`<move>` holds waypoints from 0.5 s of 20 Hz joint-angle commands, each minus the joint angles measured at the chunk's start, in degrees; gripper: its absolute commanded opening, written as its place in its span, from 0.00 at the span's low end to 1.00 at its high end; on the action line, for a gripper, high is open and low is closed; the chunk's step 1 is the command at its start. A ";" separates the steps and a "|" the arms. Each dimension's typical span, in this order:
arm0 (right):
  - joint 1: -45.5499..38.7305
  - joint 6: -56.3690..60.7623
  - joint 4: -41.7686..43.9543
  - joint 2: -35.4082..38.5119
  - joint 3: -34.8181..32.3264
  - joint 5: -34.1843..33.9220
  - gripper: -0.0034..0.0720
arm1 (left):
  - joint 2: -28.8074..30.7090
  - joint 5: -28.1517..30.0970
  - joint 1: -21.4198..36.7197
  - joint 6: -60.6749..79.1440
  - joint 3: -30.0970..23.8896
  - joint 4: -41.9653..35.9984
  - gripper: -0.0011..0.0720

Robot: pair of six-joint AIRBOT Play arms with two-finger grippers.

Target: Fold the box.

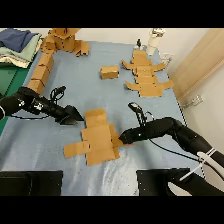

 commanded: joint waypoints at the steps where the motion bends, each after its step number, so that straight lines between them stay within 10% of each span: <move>1: 3.34 0.20 0.07 1.20 -1.84 3.13 0.05 | -0.76 3.30 0.04 2.99 0.02 -0.70 0.85; 10: 3.54 0.94 -0.17 1.09 -1.84 4.72 0.05 | -4.09 3.08 -6.97 7.19 0.02 -4.35 0.85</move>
